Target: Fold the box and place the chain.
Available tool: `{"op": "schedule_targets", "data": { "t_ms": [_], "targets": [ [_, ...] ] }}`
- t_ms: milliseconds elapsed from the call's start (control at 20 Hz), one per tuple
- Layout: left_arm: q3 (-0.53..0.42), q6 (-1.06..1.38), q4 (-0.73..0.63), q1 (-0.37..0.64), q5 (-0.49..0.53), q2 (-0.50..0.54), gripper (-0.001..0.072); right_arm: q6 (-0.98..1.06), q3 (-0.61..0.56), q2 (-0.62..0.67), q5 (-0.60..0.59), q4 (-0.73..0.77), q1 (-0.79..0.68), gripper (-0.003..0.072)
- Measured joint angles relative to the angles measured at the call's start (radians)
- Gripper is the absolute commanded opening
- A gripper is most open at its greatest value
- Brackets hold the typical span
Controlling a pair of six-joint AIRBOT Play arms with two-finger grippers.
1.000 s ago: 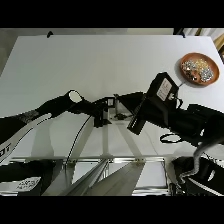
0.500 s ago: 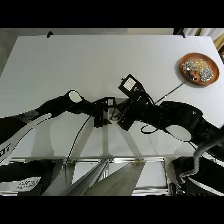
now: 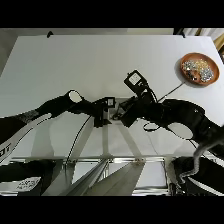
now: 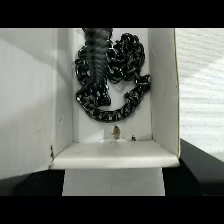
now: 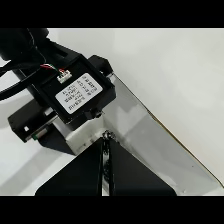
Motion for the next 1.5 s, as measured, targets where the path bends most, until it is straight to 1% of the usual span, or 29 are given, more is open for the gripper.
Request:
{"op": "schedule_targets", "data": {
  "t_ms": [200, 500, 600, 750, 900, 1000, 1050, 1100, 1150, 1200, 1350, 1500],
  "targets": [
    [0.000, 0.000, 0.000, 0.000, 0.000, 0.000, 0.0011, 0.004, -0.018, -0.011, 0.044, -0.007, 0.000, 0.0018],
    [0.000, 0.000, 0.000, 0.000, 0.000, 0.000, 0.0011, 0.032, -0.035, -0.102, 0.056, -0.010, 0.000, 0.0021],
    [0.000, 0.000, 0.000, 0.000, 0.000, 0.000, 0.0011, 0.050, -0.037, -0.137, 0.057, -0.010, 0.000, 0.0117],
    [0.000, 0.000, 0.000, 0.000, 0.000, 0.000, 0.0011, 0.085, -0.038, -0.166, 0.058, -0.011, -0.001, 0.0123],
    [0.000, 0.000, 0.000, 0.000, 0.000, 0.000, 0.0011, 0.113, -0.033, -0.153, 0.075, -0.016, -0.002, 0.0127],
    [0.000, 0.000, 0.000, 0.000, 0.000, 0.000, 0.0011, 0.139, -0.024, -0.116, 0.105, -0.018, -0.024, 0.0210],
    [0.000, 0.000, 0.000, 0.000, 0.000, 0.000, 0.0011, 0.154, -0.021, -0.092, 0.130, -0.024, -0.050, 0.0211],
    [0.000, 0.000, 0.000, 0.000, 0.000, 0.000, 0.0011, 0.168, -0.018, -0.068, 0.155, -0.027, -0.084, 0.0235],
    [0.000, 0.000, 0.000, 0.000, 0.000, 0.000, 0.0011, 0.181, -0.016, -0.045, 0.188, -0.032, -0.132, 0.0303],
    [0.000, 0.000, 0.000, 0.000, 0.000, 0.000, 0.0011, 0.188, -0.014, -0.028, 0.224, -0.038, -0.184, 0.0323],
    [0.000, 0.000, 0.000, 0.000, 0.000, 0.000, 0.0011, 0.188, -0.012, -0.011, 0.328, -0.056, -0.377, 0.0322],
    [0.000, 0.000, 0.000, 0.000, 0.000, 0.000, 0.0011, 0.144, -0.011, -0.039, 0.369, -0.068, -0.553, 0.0301]
  ]
}}
